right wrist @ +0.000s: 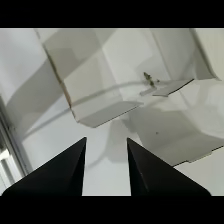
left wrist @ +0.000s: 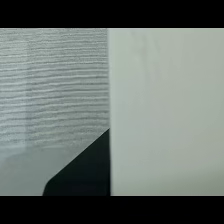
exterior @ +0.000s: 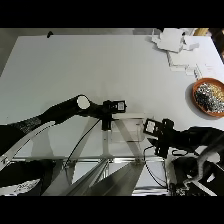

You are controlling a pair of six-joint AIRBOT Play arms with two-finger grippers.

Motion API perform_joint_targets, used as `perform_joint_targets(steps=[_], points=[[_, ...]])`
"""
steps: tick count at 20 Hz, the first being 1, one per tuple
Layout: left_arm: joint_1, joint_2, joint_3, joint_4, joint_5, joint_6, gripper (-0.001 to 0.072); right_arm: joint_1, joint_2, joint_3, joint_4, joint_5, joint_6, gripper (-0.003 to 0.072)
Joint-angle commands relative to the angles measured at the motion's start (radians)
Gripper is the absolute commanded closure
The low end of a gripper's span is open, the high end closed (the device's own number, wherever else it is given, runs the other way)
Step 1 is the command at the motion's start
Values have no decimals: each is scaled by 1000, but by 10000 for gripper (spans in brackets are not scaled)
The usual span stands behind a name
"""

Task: Fold the box and place the chain.

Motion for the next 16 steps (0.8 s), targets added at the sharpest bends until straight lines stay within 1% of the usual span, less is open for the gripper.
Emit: perform_joint_targets(steps=[1,3,5,7,11,12,14,16], points=[[-1,0,0,0,-4,0,697,25,50,-49,-17,-29,-55,341],[0,0,0,0,-4,0,697,25,50,-65,-14,-69,-59,336],[-1,0,0,0,-4,0,697,25,49,-88,-13,-117,-73,245],[0,0,0,0,-4,0,697,25,49,-108,-13,-148,-73,231],[0,0,0,0,-4,0,697,25,49,-117,-13,-161,-89,202],[0,0,0,0,-4,0,697,25,49,-117,-13,-176,-110,146],[0,0,0,0,-4,0,697,25,48,-126,-6,-203,-179,135],[0,0,0,0,-4,0,697,25,48,-140,-5,-206,-241,132]])
